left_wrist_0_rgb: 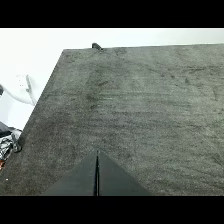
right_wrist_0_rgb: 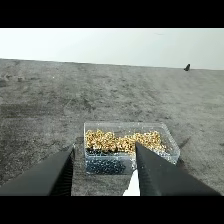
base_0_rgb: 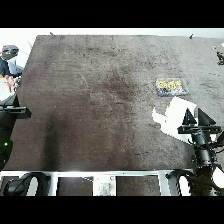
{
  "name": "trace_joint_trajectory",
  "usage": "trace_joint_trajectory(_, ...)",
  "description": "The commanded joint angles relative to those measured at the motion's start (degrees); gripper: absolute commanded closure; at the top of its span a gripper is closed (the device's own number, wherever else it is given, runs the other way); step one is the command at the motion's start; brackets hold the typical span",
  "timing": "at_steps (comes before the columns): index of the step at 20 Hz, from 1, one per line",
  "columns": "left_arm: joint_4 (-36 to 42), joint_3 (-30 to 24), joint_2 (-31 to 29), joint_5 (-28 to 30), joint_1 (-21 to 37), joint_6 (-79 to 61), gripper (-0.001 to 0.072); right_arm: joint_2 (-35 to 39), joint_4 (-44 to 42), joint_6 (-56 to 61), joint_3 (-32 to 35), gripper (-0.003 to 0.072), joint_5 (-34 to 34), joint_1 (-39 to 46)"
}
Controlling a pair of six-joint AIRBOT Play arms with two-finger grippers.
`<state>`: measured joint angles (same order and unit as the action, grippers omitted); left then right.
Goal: Fold the box and place the chain.
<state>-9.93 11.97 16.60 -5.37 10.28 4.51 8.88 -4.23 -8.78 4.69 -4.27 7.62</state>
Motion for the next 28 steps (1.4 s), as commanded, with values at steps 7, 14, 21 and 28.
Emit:
trace_joint_trajectory(7,0.00,0.00,-0.04,-0.02,0.00,-0.02,0.0698,-0.28,-0.24,0.04,-3.50,0.0257,-0.83,-0.04)
trace_joint_trajectory(14,0.00,0.00,-0.04,0.00,0.00,-0.02,0.0698,-22.47,-0.28,8.98,-18.88,0.0256,7.21,0.04)
trace_joint_trajectory(21,0.00,0.00,-0.04,0.00,0.00,-0.02,0.0698,-58.62,5.77,25.57,-34.58,0.0256,-17.33,17.46)
trace_joint_trajectory(28,0.00,0.00,-0.04,-0.04,0.00,-0.02,0.0698,-67.89,56.15,63.39,-50.34,0.0256,-60.52,48.52)
